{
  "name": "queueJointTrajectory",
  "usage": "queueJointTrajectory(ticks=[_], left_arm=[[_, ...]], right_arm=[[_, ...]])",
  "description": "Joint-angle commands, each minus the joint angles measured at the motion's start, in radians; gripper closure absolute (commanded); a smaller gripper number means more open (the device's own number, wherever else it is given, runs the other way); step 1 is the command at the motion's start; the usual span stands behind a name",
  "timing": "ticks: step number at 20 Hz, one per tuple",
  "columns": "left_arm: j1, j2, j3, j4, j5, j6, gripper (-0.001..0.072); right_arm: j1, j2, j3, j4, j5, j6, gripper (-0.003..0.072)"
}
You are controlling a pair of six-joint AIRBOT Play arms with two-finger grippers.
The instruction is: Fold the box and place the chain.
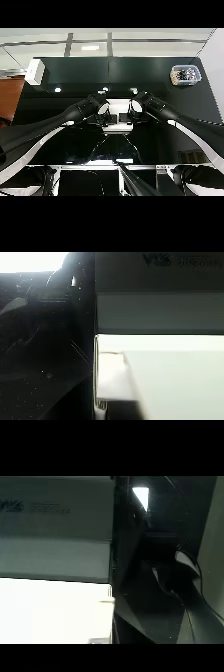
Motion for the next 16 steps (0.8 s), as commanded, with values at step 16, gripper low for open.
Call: queueJointTrajectory(ticks=[16], left_arm=[[0.001,0.001,0.000,0.000,-0.003,-0.001,0.0682]], right_arm=[[0.000,-0.028,0.001,0.022,0.006,0.018,0.0480]])
